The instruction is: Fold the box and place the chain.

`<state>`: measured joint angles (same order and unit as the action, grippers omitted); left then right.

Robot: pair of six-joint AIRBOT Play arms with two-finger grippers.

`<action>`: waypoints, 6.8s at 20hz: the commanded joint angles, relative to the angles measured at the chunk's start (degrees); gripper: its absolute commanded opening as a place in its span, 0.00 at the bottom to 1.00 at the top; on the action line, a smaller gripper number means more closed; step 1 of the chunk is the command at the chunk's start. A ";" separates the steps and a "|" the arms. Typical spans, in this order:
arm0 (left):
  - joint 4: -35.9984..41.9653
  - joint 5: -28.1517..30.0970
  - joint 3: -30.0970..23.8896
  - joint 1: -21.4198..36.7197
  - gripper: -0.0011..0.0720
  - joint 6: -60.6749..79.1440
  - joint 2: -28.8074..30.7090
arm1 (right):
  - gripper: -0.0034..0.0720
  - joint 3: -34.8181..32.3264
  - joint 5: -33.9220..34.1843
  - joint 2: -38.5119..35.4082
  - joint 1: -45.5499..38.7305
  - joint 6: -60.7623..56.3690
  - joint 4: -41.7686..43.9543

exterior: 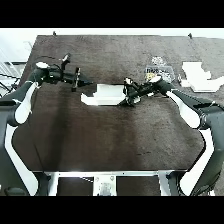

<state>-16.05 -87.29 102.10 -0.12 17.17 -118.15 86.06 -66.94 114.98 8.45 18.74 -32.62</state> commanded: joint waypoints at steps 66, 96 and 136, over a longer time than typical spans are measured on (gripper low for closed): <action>-37.83 18.16 -9.86 -11.34 0.99 -15.41 11.93 | 0.82 -0.04 -0.07 0.00 0.04 -0.02 0.02; -31.06 23.54 -13.97 -12.46 0.66 -12.13 9.84 | 0.82 -0.04 -0.07 0.00 0.04 -0.02 0.02; -27.93 20.92 -13.42 -14.29 0.24 -12.70 8.68 | 0.82 -0.04 -0.07 0.00 0.04 -0.02 0.02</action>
<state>-40.56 -63.57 88.36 -14.44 5.19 -109.71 86.04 -67.07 115.00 8.43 18.79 -32.60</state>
